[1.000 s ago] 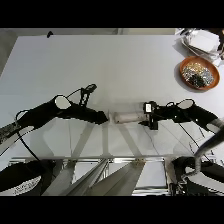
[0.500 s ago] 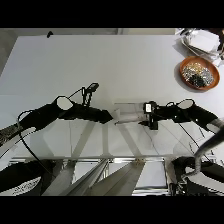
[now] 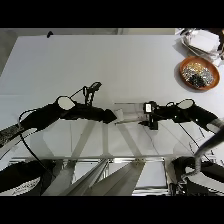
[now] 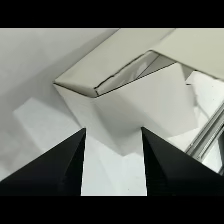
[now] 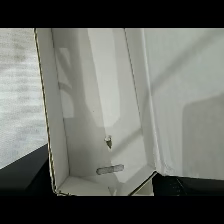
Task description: Fold the box and place the chain.
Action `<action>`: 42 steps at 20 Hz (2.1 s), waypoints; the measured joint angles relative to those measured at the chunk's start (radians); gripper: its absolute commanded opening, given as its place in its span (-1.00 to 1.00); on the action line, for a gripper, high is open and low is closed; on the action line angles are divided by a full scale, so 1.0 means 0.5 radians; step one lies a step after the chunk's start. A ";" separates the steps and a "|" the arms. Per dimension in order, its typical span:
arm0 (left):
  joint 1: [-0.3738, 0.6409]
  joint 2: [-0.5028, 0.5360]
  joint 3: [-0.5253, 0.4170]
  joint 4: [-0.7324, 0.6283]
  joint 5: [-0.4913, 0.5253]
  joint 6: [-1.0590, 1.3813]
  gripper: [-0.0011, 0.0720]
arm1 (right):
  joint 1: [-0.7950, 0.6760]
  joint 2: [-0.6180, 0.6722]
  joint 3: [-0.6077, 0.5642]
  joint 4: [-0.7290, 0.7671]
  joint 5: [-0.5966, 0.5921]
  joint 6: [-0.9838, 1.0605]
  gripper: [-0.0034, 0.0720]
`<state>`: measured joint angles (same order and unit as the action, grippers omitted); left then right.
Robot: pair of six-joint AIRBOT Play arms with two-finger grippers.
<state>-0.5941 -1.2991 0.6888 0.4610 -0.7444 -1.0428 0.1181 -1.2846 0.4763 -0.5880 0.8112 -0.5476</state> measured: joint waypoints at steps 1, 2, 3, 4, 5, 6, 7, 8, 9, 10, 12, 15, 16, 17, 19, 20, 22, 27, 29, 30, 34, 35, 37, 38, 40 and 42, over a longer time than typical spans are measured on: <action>-0.009 0.000 0.008 -0.002 0.000 -0.002 0.20 | 0.000 0.000 0.000 0.000 0.000 0.000 0.30; -0.020 -0.001 0.017 -0.003 -0.001 -0.011 0.22 | 0.000 0.000 0.000 0.000 0.000 0.000 0.30; -0.028 -0.003 0.029 -0.002 -0.001 -0.027 0.22 | 0.000 0.000 0.000 0.000 0.000 0.001 0.30; -0.034 -0.008 0.045 0.010 0.000 -0.069 0.23 | 0.000 0.000 0.000 0.000 0.000 0.000 0.30; -0.038 -0.018 0.066 0.046 -0.002 -0.124 0.24 | 0.000 0.000 0.000 0.001 0.000 0.001 0.30; -0.042 -0.030 0.092 0.096 -0.010 -0.188 0.29 | 0.000 0.000 0.000 0.001 0.000 0.001 0.30; -0.044 -0.046 0.124 0.164 -0.021 -0.269 0.29 | 0.000 0.000 0.000 0.000 0.000 0.000 0.30; -0.047 -0.061 0.156 0.233 -0.037 -0.347 0.29 | 0.000 0.000 0.000 0.000 0.000 0.000 0.30; -0.052 -0.078 0.194 0.306 -0.061 -0.433 0.29 | 0.000 0.000 0.000 0.000 0.000 0.001 0.30; -0.059 -0.092 0.229 0.373 -0.080 -0.510 0.29 | 0.000 0.000 0.000 0.000 0.000 0.000 0.30; -0.080 -0.124 0.301 0.498 -0.109 -0.657 0.29 | 0.000 0.000 0.000 0.001 0.000 0.000 0.30; -0.136 -0.182 0.404 0.668 -0.153 -0.875 0.29 | 0.000 0.000 0.000 0.001 0.000 0.000 0.30; -0.159 -0.205 0.438 0.716 -0.166 -0.939 0.29 | 0.000 0.000 0.000 0.000 0.000 0.000 0.30; -0.180 -0.227 0.470 0.761 -0.181 -0.996 0.29 | 0.000 0.000 0.000 0.001 0.000 0.001 0.30; -0.219 -0.272 0.535 0.857 -0.221 -1.116 0.29 | 0.000 0.000 0.000 0.001 0.000 0.000 0.30; -0.234 -0.290 0.564 0.901 -0.234 -1.174 0.29 | 0.000 0.000 0.000 0.001 0.000 0.000 0.30; -0.261 -0.316 0.611 0.990 -0.259 -1.292 0.29 | 0.000 0.000 0.000 0.001 0.000 0.001 0.30; -0.327 -0.349 0.694 1.210 -0.305 -1.543 0.29 | 0.000 0.000 0.000 0.001 0.000 0.000 0.30; -0.355 -0.389 0.761 1.318 -0.381 -1.643 0.29 | 0.000 0.000 0.000 0.001 0.000 0.001 0.30; -0.369 -0.417 0.803 1.351 -0.430 -1.690 0.28 | 0.000 0.000 0.000 0.001 0.000 0.000 0.30; -0.431 -0.539 0.996 1.476 -0.627 -1.837 0.28 | 0.000 0.000 0.000 0.001 0.000 0.000 0.30; -0.446 -0.564 1.034 1.489 -0.658 -1.867 0.28 | 0.000 0.000 0.000 0.001 0.000 0.000 0.30; -0.472 -0.603 1.097 1.511 -0.694 -1.925 0.27 | 0.000 0.000 0.000 0.001 0.000 0.000 0.30; -0.483 -0.619 1.118 1.524 -0.705 -1.949 0.27 | 0.000 0.000 0.000 0.001 0.000 0.001 0.30; -0.496 -0.640 1.144 1.548 -0.729 -1.992 0.27 | 0.000 0.000 0.000 0.001 0.000 0.000 0.30; -0.498 -0.652 1.157 1.579 -0.766 -2.068 0.13 | 0.000 0.000 0.000 0.001 0.000 0.000 0.30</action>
<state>-0.8433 -1.6253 1.2671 1.2503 -1.1275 -2.0766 0.1181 -1.2846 0.4763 -0.5877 0.8112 -0.5476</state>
